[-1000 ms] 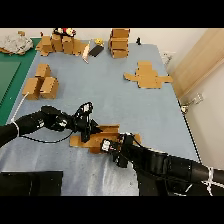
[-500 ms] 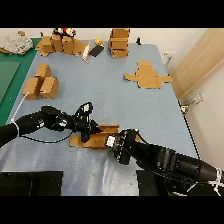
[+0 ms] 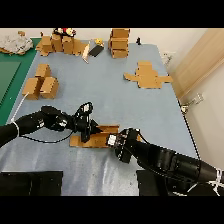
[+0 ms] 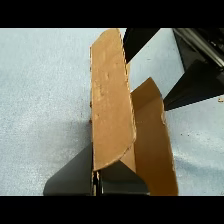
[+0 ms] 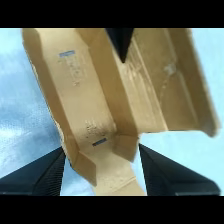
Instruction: Fold the box.
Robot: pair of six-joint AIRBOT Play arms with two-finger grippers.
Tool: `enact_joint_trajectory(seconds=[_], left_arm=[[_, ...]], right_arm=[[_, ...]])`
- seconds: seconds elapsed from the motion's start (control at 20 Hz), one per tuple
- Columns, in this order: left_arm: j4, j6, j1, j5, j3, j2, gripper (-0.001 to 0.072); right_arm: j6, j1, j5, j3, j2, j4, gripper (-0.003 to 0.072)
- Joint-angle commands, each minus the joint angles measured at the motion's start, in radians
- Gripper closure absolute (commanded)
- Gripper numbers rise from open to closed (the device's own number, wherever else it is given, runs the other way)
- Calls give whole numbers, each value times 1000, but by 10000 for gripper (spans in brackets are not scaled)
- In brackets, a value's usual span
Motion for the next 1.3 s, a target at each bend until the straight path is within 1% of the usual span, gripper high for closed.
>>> enact_joint_trajectory(seconds=[0.0, 0.05, 0.15, 0.2, 0.25, 0.35, 0.45, 0.5, 0.55, 0.6, 0.7, 0.8, 0.9, 1.0, 1.1, 1.25], left_arm=[[0, 0, 0, 0, 0, 0, 697], [0, 0, 0, 0, 0, 0, 697], [0, 0, 0, 0, 0, 0, 697], [0, 0, 0, 0, 0, 0, 697], [0, 0, 0, 0, 0, 0, 697], [0, 0, 0, 0, 0, 0, 697], [0, 0, 0, 0, 0, 0, 697], [0, 0, 0, 0, 0, 0, 697], [0, 0, 0, 0, 0, 0, 697], [0, 0, 0, 0, 0, 0, 697], [0, 0, 0, 0, 0, 0, 697], [0, 0, 0, 0, 0, 0, 697], [0, 0, 0, 0, 0, 0, 697], [0, 0, 0, 0, 0, 0, 697], [0, 0, 0, 0, 0, 0, 697], [0, 0, 0, 0, 0, 0, 697]], right_arm=[[46, -6, 7, -1, 0, -66, -28], [45, -17, 21, -4, 0, -66, -28], [10, -60, 86, -17, 0, -48, -28], [-53, -92, 126, -21, 0, -2, -28], [-164, -130, 162, -23, -1, 79, -28], [-443, -214, 187, -23, -9, 326, -28], [-824, -312, 167, -23, -27, 660, -28], [-976, -357, 148, -23, -37, 795, -28], [-1098, -402, 121, -21, -45, 893, -28], [-1172, -440, 98, -19, -53, 948, -28], [-1283, -502, 27, 3, -83, 1012, -28], [-1404, -548, -54, 50, -147, 1070, -28], [-1479, -569, -84, 90, -227, 1104, -28], [-1499, -575, -111, 119, -298, 1112, -28], [-1499, -575, -120, 131, -343, 1113, -27], [-1477, -575, -124, 131, -346, 1112, -26]])
